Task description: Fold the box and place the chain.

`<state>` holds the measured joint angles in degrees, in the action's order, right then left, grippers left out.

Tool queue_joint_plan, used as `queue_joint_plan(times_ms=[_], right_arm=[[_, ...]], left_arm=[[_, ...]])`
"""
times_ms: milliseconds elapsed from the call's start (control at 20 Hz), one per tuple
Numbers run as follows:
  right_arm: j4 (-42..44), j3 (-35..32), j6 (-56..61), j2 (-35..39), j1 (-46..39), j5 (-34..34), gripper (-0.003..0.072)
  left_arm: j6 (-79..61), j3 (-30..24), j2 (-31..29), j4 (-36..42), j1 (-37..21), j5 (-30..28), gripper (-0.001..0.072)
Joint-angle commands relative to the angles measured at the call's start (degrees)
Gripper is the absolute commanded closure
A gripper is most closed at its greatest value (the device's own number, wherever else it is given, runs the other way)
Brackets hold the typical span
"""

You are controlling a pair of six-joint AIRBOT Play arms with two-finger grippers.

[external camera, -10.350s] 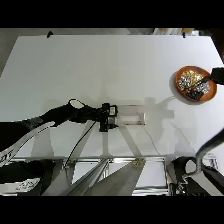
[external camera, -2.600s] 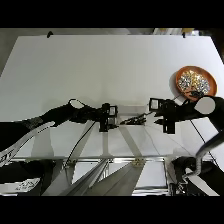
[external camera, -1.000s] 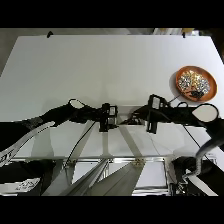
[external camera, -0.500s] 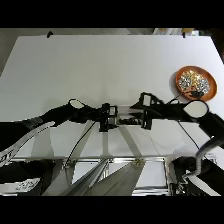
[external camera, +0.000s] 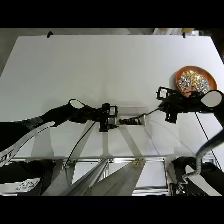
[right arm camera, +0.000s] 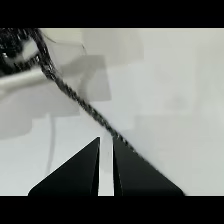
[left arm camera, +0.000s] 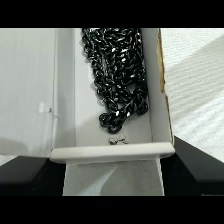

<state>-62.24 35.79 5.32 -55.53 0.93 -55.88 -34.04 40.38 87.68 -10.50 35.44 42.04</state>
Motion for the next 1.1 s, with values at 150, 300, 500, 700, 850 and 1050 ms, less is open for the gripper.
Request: queue_joint_plan(times_ms=[150,300,500,700,850,1050], right_arm=[[-5.1,0.1,1.3,-7.8,-1.5,8.5,0.0544],[-5.3,0.1,-7.2,-10.2,-1.5,10.2,0.0519],[-5.2,0.1,-12.7,-14.4,-1.5,11.0,0.0504],[-5.1,0.1,-13.4,-17.0,-1.5,12.4,0.0504],[-4.8,0.1,-13.4,-18.3,-1.5,12.3,0.0513],[-5.3,0.1,-13.3,-15.3,-1.5,9.6,0.0666]], left_arm=[[0.0,0.0,0.0,0.0,0.0,0.0,0.0642],[0.0,0.0,0.0,0.0,0.0,0.0,0.0642],[0.0,0.0,0.0,0.0,0.0,0.0,0.0642],[0.0,0.0,0.0,0.0,0.0,0.0,0.0642],[0.0,0.0,0.0,0.0,0.0,0.0,0.0642],[0.0,0.0,0.0,0.0,0.0,0.0,0.0642]])
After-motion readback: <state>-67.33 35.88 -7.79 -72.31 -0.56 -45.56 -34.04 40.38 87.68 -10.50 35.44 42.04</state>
